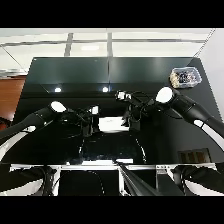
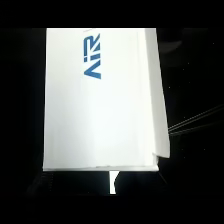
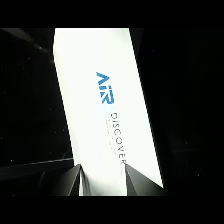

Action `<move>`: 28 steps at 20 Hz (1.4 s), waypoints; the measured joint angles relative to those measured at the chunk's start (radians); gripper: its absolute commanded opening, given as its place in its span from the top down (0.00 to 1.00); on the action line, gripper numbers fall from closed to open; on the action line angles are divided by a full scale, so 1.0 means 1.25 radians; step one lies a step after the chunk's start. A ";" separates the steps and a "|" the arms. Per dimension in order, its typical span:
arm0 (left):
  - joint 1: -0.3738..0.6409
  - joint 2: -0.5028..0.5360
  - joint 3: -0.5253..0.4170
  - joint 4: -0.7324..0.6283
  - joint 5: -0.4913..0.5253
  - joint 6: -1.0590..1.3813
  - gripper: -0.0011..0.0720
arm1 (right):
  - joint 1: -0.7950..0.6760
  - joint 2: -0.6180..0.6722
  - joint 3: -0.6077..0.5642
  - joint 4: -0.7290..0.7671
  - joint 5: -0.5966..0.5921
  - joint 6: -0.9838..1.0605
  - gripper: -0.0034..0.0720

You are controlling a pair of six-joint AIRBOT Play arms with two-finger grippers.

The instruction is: Fold the box and place the chain.

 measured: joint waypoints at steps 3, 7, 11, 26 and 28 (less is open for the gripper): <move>0.000 0.000 0.000 0.000 0.001 0.000 0.50 | 0.001 0.003 0.000 -0.001 -0.008 0.004 0.57; 0.000 0.000 0.000 0.000 0.001 0.002 0.50 | 0.001 0.015 0.000 0.007 -0.019 0.007 0.57; 0.000 0.000 0.000 0.000 0.000 0.003 0.50 | 0.001 0.023 0.000 0.011 -0.032 0.009 0.57; 0.000 0.000 0.000 0.001 -0.001 0.003 0.50 | 0.002 0.026 -0.002 0.002 -0.045 0.008 0.77; 0.000 0.000 0.000 0.000 -0.001 0.003 0.50 | 0.002 0.026 -0.002 -0.001 -0.043 0.009 0.77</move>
